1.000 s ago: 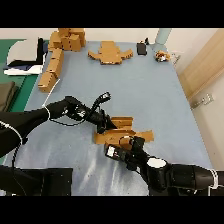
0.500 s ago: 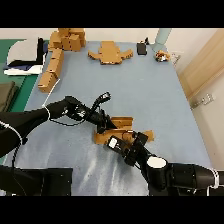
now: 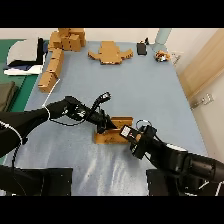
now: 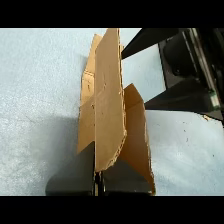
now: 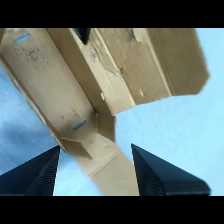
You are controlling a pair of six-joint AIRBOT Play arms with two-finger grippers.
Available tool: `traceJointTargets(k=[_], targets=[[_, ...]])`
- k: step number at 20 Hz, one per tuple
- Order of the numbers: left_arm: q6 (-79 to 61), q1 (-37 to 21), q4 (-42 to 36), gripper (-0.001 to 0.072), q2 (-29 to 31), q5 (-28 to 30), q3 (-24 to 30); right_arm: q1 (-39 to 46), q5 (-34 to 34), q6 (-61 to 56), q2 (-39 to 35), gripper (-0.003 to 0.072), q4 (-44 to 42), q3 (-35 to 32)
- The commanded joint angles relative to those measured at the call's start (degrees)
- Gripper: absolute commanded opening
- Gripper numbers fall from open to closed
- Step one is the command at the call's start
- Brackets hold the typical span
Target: Fold the box.
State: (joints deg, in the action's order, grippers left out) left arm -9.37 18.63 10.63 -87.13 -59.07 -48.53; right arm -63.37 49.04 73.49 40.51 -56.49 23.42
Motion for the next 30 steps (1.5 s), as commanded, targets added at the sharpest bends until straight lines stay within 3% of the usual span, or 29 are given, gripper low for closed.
traceJointTargets(k=[1, 3, 7, 9, 11, 14, 20, 24, 26, 30], targets=[[-0.04, -0.02, 0.02, 0.0015, -0.02, 0.0, 0.02, 6.69, -6.82, 13.38, -4.57, 0.0718, -5.62, -3.04], [-0.02, -0.02, 0.02, 0.0014, -0.02, 0.0, 0.04, 11.78, -11.34, 23.89, -4.2, 0.0718, -12.33, -3.41], [-0.02, -0.02, 0.02, 0.0014, -0.02, 0.0, 0.02, 25.62, -16.2, 58.16, -3.15, 0.0718, -38.97, -3.06], [-0.02, -0.02, 0.02, 0.0014, -0.02, 0.0, 0.02, 31.74, -13.99, 73.96, -1.53, 0.0718, -51.91, -1.29], [-0.02, -0.02, 0.02, 0.0015, 0.0, 0.0, 0.02, 35.41, -5.95, 83.01, 1.25, 0.0718, -59.43, 1.7], [-0.02, -0.02, 0.02, 0.0014, 0.0, 0.0, 0.02, 37.51, 3.56, 83.34, 4.2, 0.0718, -59.58, 3.74], [-0.04, -0.02, 0.02, 0.0014, -0.02, 0.0, 0.02, 40.26, 8.79, 79.38, 0.37, 0.0718, -55.98, 3.72], [-0.02, -0.02, 0.02, 0.0014, -0.02, 0.0, 0.02, 35.87, 15.58, 73.22, -4.22, 0.0718, -55.47, 3.1], [-0.02, -0.02, 0.02, 0.0014, -0.02, 0.0, 0.02, 30.8, 14.03, 68.74, -6.43, 0.0718, -54.84, 1.44], [-0.02, -0.02, 0.02, 0.0014, -0.02, 0.0, 0.02, 16.28, 0.42, 54.34, -7.67, 0.0718, -43.63, -3.54]])
